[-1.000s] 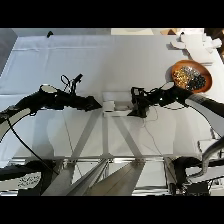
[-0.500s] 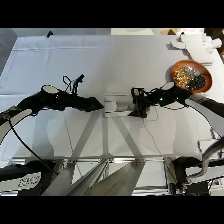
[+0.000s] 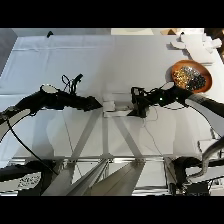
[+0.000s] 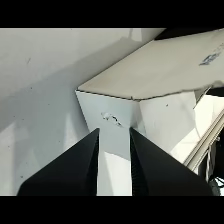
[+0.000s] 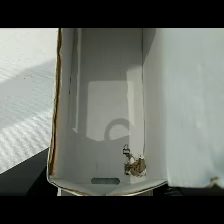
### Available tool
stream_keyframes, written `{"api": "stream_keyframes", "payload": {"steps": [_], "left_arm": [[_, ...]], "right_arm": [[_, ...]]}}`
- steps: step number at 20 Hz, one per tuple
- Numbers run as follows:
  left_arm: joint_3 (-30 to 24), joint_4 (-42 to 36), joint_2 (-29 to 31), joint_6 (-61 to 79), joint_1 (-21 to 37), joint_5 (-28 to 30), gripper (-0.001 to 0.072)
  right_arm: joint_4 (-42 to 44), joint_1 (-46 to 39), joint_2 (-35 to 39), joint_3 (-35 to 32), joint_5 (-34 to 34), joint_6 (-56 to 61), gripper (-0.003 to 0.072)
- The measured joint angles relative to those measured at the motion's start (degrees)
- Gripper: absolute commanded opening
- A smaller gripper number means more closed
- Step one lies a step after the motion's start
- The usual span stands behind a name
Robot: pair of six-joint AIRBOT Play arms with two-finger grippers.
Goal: Fold the box and place the chain.
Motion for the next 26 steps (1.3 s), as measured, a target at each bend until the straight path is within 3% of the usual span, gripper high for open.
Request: {"api": "stream_keyframes", "payload": {"steps": [18,19,21,26], "left_arm": [[0.00,0.00,0.79,0.11,0.20,-1.01,0.0215],[0.00,0.00,0.79,0.15,0.07,-1.05,0.0227],[0.00,0.00,0.79,0.26,-0.50,-1.18,0.0381],[0.00,0.20,0.79,0.37,-2.56,0.98,0.0384]], "right_arm": [[-0.31,0.00,0.00,0.00,-0.11,-0.07,0.0398],[-0.31,0.00,-0.02,0.00,-0.11,-0.07,0.0398],[-0.33,0.00,-0.02,0.00,-0.13,-0.07,0.0398],[-0.28,0.00,-0.02,0.00,-0.11,-0.07,0.0398]]}}
